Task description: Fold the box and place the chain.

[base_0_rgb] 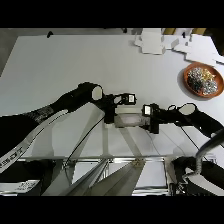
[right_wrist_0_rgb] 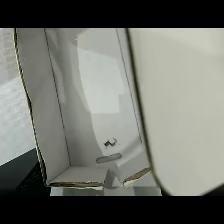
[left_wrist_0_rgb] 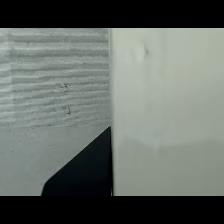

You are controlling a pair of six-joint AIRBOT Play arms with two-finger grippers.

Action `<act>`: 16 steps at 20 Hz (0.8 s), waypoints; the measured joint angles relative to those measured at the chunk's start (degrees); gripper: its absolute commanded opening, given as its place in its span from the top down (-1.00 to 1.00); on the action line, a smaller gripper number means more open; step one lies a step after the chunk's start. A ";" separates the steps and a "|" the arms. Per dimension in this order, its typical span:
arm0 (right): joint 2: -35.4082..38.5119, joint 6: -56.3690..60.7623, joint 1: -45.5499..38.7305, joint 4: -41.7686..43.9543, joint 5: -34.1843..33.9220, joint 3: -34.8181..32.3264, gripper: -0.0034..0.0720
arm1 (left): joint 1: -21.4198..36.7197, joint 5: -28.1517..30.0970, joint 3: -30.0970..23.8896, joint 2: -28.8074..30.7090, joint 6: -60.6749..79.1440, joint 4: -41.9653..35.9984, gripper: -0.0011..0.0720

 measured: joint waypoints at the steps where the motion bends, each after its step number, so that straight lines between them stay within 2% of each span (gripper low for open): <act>1: -0.15 -0.15 0.00 0.04 0.26 0.00 -0.77 | 0.00 0.00 0.02 0.00 0.00 0.02 0.96; 3: -0.37 -0.31 -0.02 0.15 0.50 0.00 -0.56 | 0.00 -0.02 0.00 0.02 0.00 0.04 0.96; 10: -2.43 -3.21 -0.02 0.87 0.70 0.02 -0.54 | 0.00 -0.02 0.02 0.02 0.00 0.09 0.96; 13: -3.17 -4.26 -0.02 1.33 0.83 0.04 -0.43 | 0.00 -0.02 0.00 0.02 0.00 0.09 0.96; 14: -3.30 -4.44 -0.02 1.42 0.85 0.04 -0.25 | 0.00 0.00 0.00 0.02 0.00 0.09 0.96; 15: -3.39 -4.52 -0.02 1.51 0.92 0.04 -0.15 | 0.00 -0.02 0.02 0.02 0.00 0.09 0.96; 16: -3.45 -4.68 -0.02 1.57 0.94 0.04 -0.15 | 0.00 -0.02 0.02 0.02 0.00 0.09 0.96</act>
